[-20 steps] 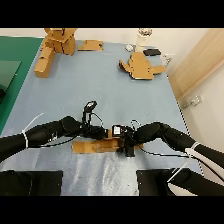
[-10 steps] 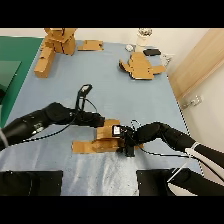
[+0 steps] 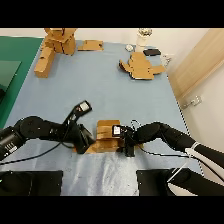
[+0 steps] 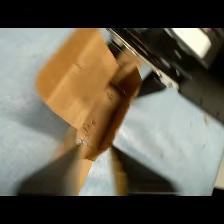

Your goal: Fold the box.

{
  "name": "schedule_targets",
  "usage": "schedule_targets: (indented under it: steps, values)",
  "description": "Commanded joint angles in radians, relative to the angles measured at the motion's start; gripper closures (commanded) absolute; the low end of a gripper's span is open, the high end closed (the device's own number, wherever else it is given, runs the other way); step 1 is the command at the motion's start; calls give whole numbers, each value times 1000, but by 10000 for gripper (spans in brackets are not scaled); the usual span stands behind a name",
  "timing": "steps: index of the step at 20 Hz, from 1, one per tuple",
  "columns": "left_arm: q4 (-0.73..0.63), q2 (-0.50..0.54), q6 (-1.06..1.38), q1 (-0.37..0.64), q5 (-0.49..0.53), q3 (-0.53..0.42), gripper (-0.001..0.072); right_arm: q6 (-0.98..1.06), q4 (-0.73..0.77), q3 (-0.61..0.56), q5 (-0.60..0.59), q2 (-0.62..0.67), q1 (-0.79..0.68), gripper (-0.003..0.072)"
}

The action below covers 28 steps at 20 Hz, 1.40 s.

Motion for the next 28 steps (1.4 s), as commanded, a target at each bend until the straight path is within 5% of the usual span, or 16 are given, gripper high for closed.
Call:
schedule_targets:
  steps: [1,11,20,21,23,25,26,28]
  values:
    - [56,8,298,-48,-45,-21,7,0,0,0,0,0,0,180]
    - [127,-119,450,-31,40,-55,-11,0,0,0,0,0,0,180]
    - [-59,-203,591,-33,68,-54,-10,0,0,0,0,0,0,180]
    - [-60,-203,597,-33,70,-54,20,0,0,0,0,0,0,180]
    - [-60,-203,612,-33,68,-54,269,0,0,0,0,0,0,180]
    - [-60,-203,631,-33,76,-54,349,0,0,0,0,0,0,180]
    - [-60,-203,647,-33,76,-54,467,0,0,0,0,0,0,180]
    - [-61,-209,654,-33,98,-54,477,0,0,0,0,0,0,180]
